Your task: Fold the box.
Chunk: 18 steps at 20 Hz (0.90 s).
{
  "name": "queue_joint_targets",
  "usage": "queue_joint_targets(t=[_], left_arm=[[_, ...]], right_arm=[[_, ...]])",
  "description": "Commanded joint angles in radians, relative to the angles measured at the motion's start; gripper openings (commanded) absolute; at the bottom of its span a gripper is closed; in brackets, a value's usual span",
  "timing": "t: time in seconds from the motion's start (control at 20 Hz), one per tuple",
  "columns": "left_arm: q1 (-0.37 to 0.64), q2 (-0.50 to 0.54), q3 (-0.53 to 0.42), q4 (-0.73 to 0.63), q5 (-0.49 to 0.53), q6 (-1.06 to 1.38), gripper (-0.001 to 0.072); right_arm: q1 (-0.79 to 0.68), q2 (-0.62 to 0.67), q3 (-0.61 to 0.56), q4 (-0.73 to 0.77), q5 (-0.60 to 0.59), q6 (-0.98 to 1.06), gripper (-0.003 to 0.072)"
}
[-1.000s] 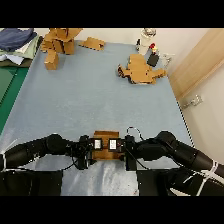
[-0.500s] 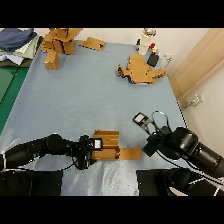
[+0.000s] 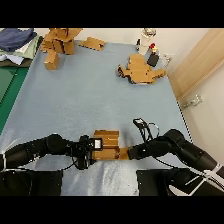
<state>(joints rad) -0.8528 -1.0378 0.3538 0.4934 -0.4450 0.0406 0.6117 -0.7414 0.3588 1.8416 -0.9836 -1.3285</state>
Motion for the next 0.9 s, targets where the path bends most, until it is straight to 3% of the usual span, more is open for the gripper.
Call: queue_joint_targets(t=[0.0, 0.4, 0.45, 0.5, 0.55, 0.8, 0.85], left_arm=[[0.0, 0.0, 0.0, 0.001, 0.0, 0.0, 0.0522], [0.0, 0.0, 0.0, 0.001, 0.0, 0.0, 0.0523], [0.0, 0.0, 0.0, 0.001, 0.0, 0.0, 0.0523], [0.0, 0.0, 0.0, 0.001, 0.0, 0.0, 0.0522], [0.0, 0.0, 0.0, 0.001, 0.0, 0.0, 0.0523], [0.0, 0.0, 0.0, 0.001, 0.0, 0.0, 0.0523], [0.0, 0.0, 0.0, 0.001, 0.0, 0.0, 0.0523]], right_arm=[[-0.005, -0.043, -0.01, 0.191, 0.119, -0.071, 0.0004], [-0.005, 0.137, 0.018, 0.151, 0.001, -0.014, 0.0006], [-0.005, 0.141, 0.018, 0.138, -0.009, -0.006, 0.0051], [-0.005, 0.141, 0.018, 0.137, -0.009, -0.003, 0.0181], [-0.005, 0.138, 0.018, 0.145, -0.008, -0.003, 0.0244], [-0.005, 0.135, 0.037, 0.19, -0.007, -0.004, 0.0254], [-0.005, 0.134, 0.045, 0.191, -0.004, -0.004, 0.0358]])
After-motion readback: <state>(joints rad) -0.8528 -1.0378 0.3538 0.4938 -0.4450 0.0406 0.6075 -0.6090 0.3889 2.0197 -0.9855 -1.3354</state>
